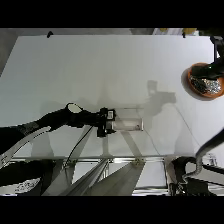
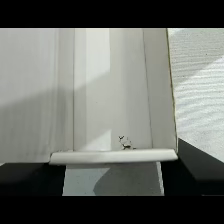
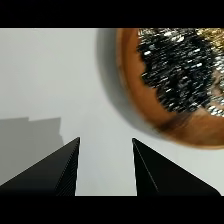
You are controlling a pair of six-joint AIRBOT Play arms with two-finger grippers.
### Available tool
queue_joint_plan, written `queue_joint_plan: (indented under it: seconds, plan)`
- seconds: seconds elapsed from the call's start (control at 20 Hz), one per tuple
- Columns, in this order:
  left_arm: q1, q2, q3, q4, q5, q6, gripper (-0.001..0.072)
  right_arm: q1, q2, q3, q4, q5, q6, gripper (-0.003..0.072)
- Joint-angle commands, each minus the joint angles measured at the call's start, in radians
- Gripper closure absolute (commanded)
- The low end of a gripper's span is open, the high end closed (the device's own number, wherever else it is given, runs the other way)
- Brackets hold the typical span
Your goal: Fold the box and place the chain.
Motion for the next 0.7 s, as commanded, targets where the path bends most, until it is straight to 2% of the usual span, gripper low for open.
queue_joint_plan:
  seconds: [0.0,0.25,0.65]
  plan:
    - [0.001,0.0,0.001,0.0,0.0,0.0,0.0434,-0.078,-0.098,0.003,-0.032,-0.113,-0.006,0.0368]
    - [0.001,0.0,0.001,0.0,0.0,0.0,0.0434,-0.142,-0.2,0.003,-0.03,-0.169,0.047,0.0369]
    - [0.001,0.0,0.001,0.0,0.0,0.0,0.0434,-0.151,-0.253,0.003,0.014,-0.263,0.046,0.0372]
